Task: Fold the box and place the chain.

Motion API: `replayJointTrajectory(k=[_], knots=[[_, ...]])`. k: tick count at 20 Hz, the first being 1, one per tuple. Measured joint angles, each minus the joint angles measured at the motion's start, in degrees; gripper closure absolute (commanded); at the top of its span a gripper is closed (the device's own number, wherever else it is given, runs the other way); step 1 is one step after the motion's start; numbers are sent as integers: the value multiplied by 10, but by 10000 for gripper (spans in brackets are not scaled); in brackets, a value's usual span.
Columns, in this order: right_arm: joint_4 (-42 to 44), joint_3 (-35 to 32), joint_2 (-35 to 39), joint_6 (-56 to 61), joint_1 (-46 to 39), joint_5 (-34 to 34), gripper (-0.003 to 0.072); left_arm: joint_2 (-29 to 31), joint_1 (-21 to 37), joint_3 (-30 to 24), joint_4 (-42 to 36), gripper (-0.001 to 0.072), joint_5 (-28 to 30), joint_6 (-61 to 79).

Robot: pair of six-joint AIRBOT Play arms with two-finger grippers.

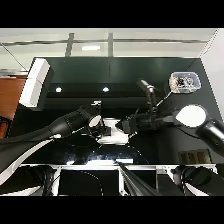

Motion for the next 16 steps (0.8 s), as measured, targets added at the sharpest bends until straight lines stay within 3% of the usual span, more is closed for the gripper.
replayJointTrajectory(k=[1, 2, 3, 4, 9, 14, 16], knots=[[-4, 0, -15, 1, 2, -1, 667, 0, 0, 0, 0, 680, 0, 0], [-8, -1, -29, 2, 4, 0, 593, 0, 0, 0, 0, 680, 0, 0], [-10, -1, -39, 3, 5, 0, 342, 0, 0, 0, 0, 680, 0, 0], [-14, -1, -45, 4, 5, 0, 282, 0, 0, 0, 0, 680, 0, 0], [-39, 2, -32, 3, -50, 55, 284, 0, 0, 0, 0, 680, 0, 0], [-182, -5, 23, 16, -179, 94, 282, 0, 0, 0, 0, 680, 0, 0], [-267, -22, 25, 56, -226, 58, -34, 0, 0, 0, 0, 680, 0, 0]])
